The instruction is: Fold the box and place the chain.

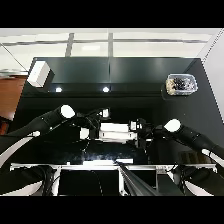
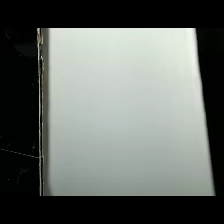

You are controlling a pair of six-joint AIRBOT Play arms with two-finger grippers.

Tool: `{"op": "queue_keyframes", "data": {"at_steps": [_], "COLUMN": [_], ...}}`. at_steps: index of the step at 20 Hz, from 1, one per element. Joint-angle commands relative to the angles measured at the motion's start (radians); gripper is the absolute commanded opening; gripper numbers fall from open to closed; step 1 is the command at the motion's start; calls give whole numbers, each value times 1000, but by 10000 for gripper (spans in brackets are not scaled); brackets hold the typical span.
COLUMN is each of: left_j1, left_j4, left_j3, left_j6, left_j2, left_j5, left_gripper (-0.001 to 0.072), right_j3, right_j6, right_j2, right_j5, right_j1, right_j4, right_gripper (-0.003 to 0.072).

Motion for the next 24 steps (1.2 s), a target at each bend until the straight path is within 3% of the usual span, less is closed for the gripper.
{"op": "queue_keyframes", "data": {"at_steps": [1, 24], "left_j1": [0, 0], "left_j4": [0, 0], "left_j3": [0, 0], "left_j6": [0, -1], "left_j2": [-1, -1], "left_j5": [0, -24], "left_gripper": [30, 30], "right_j3": [0, 0], "right_j6": [6, 68], "right_j2": [-1, -7], "right_j5": [-1, -28], "right_j1": [1, 24], "right_j4": [-10, -85], "right_gripper": [601, 600]}}
